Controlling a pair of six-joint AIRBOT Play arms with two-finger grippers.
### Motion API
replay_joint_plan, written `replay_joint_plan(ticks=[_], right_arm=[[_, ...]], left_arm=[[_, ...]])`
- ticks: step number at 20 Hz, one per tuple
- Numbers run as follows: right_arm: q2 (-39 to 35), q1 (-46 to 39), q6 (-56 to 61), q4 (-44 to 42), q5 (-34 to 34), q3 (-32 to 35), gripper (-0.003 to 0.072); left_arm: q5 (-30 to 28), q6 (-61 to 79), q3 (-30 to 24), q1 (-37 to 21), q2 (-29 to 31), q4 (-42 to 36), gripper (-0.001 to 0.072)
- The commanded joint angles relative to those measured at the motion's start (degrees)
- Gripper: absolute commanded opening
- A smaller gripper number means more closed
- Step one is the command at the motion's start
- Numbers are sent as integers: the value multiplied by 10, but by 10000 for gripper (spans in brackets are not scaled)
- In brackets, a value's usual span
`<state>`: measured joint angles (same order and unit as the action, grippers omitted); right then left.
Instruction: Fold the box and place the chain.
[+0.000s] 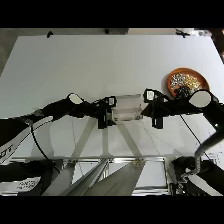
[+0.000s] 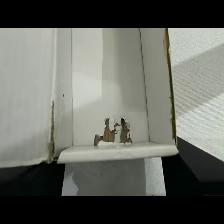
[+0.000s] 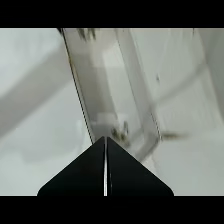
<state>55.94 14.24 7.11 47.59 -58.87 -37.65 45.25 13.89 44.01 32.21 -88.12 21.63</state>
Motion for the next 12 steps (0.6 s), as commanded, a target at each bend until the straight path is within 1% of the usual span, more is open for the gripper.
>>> replay_joint_plan(ticks=[1,5,6,8,12], right_arm=[[13,28,-19,-97,70,-1,9],[59,50,52,-136,245,-1,9],[69,50,65,-139,272,-1,9],[83,50,78,-131,295,-1,9],[114,50,82,-129,295,-1,9]], left_arm=[[0,0,0,0,0,0,366],[0,0,0,0,0,0,366],[0,0,0,0,0,0,366],[0,0,0,0,0,0,366],[0,0,0,0,0,0,366]])
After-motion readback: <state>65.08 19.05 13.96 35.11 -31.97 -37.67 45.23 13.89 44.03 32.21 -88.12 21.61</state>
